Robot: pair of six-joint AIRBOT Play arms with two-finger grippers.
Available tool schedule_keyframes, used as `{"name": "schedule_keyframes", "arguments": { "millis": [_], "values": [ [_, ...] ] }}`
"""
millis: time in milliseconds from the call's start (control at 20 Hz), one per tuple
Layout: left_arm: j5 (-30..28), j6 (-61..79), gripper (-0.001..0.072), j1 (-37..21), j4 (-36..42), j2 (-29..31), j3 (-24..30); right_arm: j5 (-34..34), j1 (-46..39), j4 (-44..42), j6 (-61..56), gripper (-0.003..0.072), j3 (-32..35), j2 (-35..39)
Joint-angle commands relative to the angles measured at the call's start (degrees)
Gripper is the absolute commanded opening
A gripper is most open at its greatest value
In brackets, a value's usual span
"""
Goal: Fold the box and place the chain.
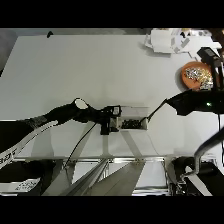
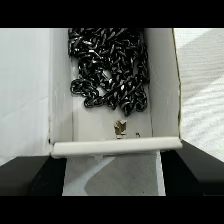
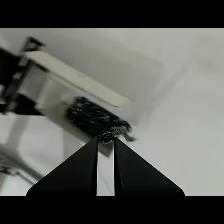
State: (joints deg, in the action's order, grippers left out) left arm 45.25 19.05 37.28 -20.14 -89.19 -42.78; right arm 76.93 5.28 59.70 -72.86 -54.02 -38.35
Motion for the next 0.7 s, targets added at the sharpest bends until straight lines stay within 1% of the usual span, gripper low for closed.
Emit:
{"name": "schedule_keyframes", "arguments": {
  "millis": [0,150,300,400,500,650],
  "values": [
    [0.0,0.02,0.0141,-0.04,-0.02,0.04,-0.02,0.66,0.02,-13.16,5.51,0.0018,-0.02,3.91],
    [0.0,0.02,0.0141,-0.04,-0.02,0.04,-0.02,-0.98,0.02,-22.21,11.43,0.0019,-0.02,3.67],
    [0.0,0.02,0.0141,-0.04,-0.02,0.04,-0.02,-4.98,0.15,-24.63,14.43,0.0019,0.11,2.29],
    [0.0,0.02,0.0141,-0.04,-0.02,0.04,-0.02,-7.37,2.93,-24.61,15.45,0.0019,0.09,0.02],
    [0.0,0.02,0.0141,-0.04,-0.02,0.04,-0.02,-8.26,7.87,-23.8,18.29,0.0019,0.09,-3.61],
    [0.0,0.02,0.0141,-0.04,-0.02,0.04,-0.02,-11.32,13.73,-15.34,17.07,0.0019,0.09,-9.66]
  ]
}}
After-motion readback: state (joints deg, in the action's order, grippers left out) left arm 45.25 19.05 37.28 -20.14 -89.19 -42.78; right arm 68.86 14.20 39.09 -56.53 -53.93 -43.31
